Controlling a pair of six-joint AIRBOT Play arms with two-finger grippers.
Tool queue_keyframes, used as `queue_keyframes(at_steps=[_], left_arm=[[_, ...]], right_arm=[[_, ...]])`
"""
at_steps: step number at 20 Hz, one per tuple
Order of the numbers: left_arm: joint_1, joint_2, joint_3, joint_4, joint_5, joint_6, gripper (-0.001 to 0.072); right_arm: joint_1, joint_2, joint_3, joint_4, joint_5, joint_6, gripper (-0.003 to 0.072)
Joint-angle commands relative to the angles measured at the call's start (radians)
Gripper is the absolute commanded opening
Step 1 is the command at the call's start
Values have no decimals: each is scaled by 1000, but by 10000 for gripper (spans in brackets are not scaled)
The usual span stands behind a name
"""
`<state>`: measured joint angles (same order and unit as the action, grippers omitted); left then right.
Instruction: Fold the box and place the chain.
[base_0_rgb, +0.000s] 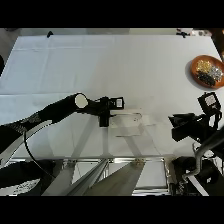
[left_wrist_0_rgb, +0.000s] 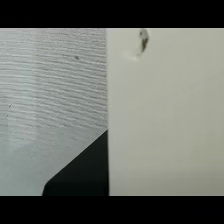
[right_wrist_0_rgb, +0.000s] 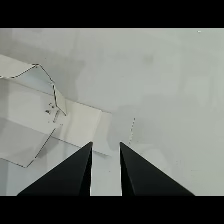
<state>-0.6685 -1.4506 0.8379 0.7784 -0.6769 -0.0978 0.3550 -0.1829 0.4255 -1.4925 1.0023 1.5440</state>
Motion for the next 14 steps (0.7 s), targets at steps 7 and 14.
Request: queue_keyframes(at_steps=[7, 14], left_arm=[[0, 0, 1, 0, -8, 23, 13], [0, 0, 1, 0, -8, 23, 13]], right_arm=[[1, 0, 0, 8, 4, 0, 198], [1, 0, 0, 8, 2, 0, 198]])
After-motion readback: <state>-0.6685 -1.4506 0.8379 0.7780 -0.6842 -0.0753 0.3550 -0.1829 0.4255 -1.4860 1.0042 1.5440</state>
